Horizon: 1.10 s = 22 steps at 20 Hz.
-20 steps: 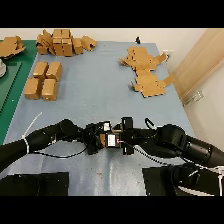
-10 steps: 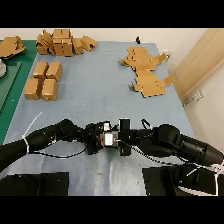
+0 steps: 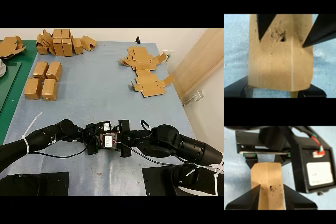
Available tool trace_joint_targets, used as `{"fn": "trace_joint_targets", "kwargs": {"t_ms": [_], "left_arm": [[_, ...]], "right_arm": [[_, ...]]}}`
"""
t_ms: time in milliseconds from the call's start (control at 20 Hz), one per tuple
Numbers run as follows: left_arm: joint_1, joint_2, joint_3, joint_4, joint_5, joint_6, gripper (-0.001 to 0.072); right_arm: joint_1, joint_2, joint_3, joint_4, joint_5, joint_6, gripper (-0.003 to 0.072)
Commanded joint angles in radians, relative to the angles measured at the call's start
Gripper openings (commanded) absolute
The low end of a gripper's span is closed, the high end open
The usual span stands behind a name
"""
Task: Fold the box.
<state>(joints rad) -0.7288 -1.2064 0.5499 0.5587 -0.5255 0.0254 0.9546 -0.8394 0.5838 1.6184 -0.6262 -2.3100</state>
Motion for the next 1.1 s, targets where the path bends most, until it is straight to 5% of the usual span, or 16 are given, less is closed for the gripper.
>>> {"fn": "trace_joint_targets", "kwargs": {"t_ms": [0, 200, 350, 950, 1000, 1050], "left_arm": [[-0.001, 0.0, 0.0, 0.0, 0.0, 0.0, 0.0517], [-0.001, 0.0, 0.0, 0.0, 0.0, 0.0, 0.0517], [-0.001, 0.0, 0.0, 0.0, 0.0, 0.0, 0.0517], [-0.001, 0.0, 0.0, 0.0, 0.0, 0.0, 0.0517], [-0.001, 0.0, 0.0, 0.0, 0.0, 0.0, 0.0517], [-0.001, 0.0, 0.0, 0.0, 0.0, 0.0, 0.0517]], "right_arm": [[0.001, -0.016, 0.001, -0.002, -0.002, -0.022, 0.0455], [0.001, -0.034, 0.001, -0.044, -0.001, -0.022, 0.0453], [0.001, -0.032, 0.001, -0.124, 0.0, -0.021, 0.0333], [0.001, -0.031, 0.038, -0.129, -0.003, -0.021, 0.027], [0.001, -0.034, 0.037, -0.129, -0.005, -0.02, 0.0166], [0.001, -0.04, 0.037, -0.126, -0.01, -0.02, 0.015]]}}
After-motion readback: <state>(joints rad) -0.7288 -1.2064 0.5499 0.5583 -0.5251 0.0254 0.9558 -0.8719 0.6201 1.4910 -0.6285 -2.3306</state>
